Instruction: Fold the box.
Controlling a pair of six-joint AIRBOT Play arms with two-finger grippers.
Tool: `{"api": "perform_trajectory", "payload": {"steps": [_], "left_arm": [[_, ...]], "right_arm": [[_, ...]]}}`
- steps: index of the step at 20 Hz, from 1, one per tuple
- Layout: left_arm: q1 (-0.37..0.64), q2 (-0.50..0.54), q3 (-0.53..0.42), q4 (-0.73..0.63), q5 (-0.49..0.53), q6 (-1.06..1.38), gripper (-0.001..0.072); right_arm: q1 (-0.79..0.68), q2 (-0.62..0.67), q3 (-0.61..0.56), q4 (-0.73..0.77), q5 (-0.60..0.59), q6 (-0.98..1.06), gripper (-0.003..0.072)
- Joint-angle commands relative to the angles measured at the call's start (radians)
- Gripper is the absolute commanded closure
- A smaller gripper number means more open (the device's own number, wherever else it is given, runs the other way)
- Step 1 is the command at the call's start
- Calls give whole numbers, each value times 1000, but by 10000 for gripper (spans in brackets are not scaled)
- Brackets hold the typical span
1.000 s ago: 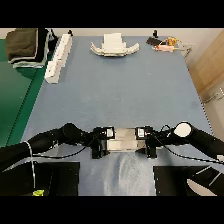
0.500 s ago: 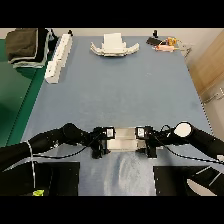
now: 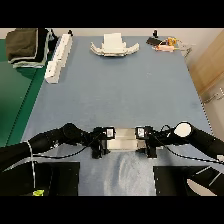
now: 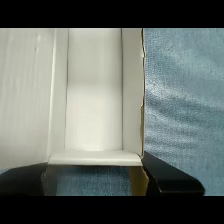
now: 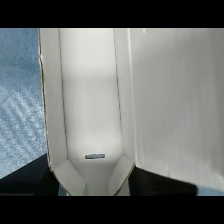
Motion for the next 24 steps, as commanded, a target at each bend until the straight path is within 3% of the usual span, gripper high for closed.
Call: {"api": "perform_trajectory", "payload": {"steps": [1,19,20,21,22,24], "left_arm": [[0,0,0,1,10,0,239],[0,0,0,1,10,0,239],[0,0,0,1,10,0,239],[0,0,0,1,10,0,239],[0,0,0,1,10,0,239],[0,0,0,1,10,0,239]], "right_arm": [[1,1,1,0,0,0,175],[1,1,1,0,1,0,175],[1,1,1,0,0,0,156],[1,1,3,0,-1,0,37],[1,1,3,4,0,0,-34],[1,1,3,4,16,1,-34]]}}
